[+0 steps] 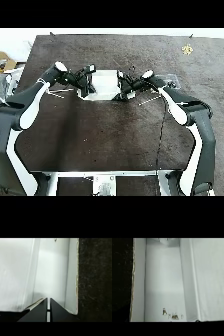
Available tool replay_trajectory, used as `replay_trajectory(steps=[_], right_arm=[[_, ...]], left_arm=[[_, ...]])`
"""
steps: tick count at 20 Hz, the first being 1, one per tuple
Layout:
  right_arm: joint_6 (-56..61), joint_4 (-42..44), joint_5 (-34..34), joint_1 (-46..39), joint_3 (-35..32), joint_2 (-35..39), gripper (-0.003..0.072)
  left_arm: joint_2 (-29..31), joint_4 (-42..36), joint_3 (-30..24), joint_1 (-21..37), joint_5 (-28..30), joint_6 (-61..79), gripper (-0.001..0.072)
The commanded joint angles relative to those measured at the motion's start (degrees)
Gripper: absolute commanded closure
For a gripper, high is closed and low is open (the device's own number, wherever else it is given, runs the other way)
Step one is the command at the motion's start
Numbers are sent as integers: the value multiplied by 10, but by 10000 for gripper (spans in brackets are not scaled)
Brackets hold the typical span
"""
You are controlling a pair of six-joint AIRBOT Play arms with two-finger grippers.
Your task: Fold the box and place the chain.
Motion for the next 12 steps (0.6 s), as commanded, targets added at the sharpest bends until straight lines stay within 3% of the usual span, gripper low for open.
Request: replay_trajectory(steps=[1,4,7,12], right_arm=[[-1,0,0,0,0,0,230],[-1,0,0,0,0,0,230],[-1,0,0,0,0,0,230],[-1,0,0,0,0,0,230]], left_arm=[[2,-1,44,26,-100,-87,699],[2,0,105,59,-172,-232,699],[2,2,154,96,-194,-395,699],[3,49,139,147,-167,-578,699]])
